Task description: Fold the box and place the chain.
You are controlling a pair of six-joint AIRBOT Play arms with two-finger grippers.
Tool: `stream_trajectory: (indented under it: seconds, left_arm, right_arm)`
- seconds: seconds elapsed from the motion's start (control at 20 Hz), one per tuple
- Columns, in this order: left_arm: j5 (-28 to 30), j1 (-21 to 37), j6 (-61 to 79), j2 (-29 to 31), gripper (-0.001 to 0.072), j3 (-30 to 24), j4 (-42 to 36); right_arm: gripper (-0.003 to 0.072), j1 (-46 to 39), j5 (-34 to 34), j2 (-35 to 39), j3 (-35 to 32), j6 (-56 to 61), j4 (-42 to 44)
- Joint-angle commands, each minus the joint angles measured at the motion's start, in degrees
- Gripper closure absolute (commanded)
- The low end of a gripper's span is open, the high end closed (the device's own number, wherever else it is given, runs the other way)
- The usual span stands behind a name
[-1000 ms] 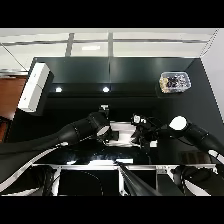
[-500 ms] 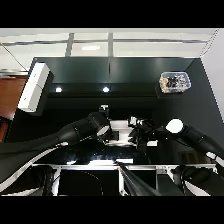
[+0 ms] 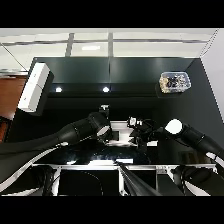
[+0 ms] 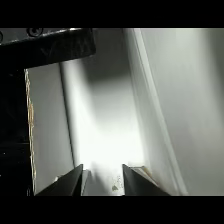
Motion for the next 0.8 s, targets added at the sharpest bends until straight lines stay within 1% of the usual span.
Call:
stream_trajectory:
  seconds: [0.0, 0.05, 0.1, 0.15, 0.25, 0.35, 0.45, 0.5, 0.55, 0.6, 0.7, 0.75]
  left_arm:
    - [-0.11, 0.02, 0.00, 0.02, 0.0681, 0.04, 0.07]
    - [-0.15, 0.02, 0.02, 0.02, 0.0681, 0.04, 0.04]
    - [-0.22, -0.07, 0.00, 0.02, 0.0681, 0.02, 0.04]
    - [-0.15, -0.09, 0.00, 0.02, 0.0681, 0.04, 0.04]
    - [0.02, 0.07, 0.00, 0.02, 0.0681, 0.04, 0.07]
    - [-0.39, 0.15, 0.00, 0.02, 0.0681, 0.04, 0.07]
    - [-0.48, 0.17, 0.02, 0.02, 0.0681, 0.02, 0.07]
    - [-0.48, 0.17, 0.02, 0.02, 0.0681, 0.02, 0.09]
    - [-0.44, 0.17, 0.00, 0.02, 0.0682, 0.02, 0.07]
    - [-0.44, 0.17, 0.00, 0.02, 0.0682, 0.02, 0.09]
    - [-0.39, 0.17, 0.00, 0.00, 0.0681, 0.02, 0.09]
    - [-0.37, 0.17, 0.00, 0.00, 0.0682, 0.02, 0.09]
  right_arm:
    - [0.0426, 0.04, -0.31, -0.02, 0.00, 0.42, -0.26]
    - [0.0572, 0.00, -0.11, 0.09, 0.02, 0.46, -0.26]
    - [0.0644, -0.35, 0.22, 0.55, 0.04, 1.70, -0.28]
    - [0.0676, -1.44, 1.62, 1.57, 0.35, 6.16, -0.52]
    - [0.0677, -5.77, 8.33, 4.44, 1.77, 17.25, -3.39]
    - [0.0677, -13.51, 15.58, 8.61, 2.84, 25.81, -7.85]
    - [0.0677, -25.03, 20.63, 12.50, 2.99, 32.74, -10.82]
    - [0.0677, -31.95, 22.36, 13.27, 2.97, 36.37, -11.04]
    - [0.0676, -37.99, 23.12, 13.25, 2.91, 39.63, -10.97]
    - [0.0676, -43.50, 22.16, 13.22, 2.64, 43.15, -10.95]
    - [0.0676, -51.01, 18.80, 12.59, 2.05, 52.19, -10.62]
    - [0.0676, -53.09, 18.71, 11.52, 1.86, 54.12, -10.69]
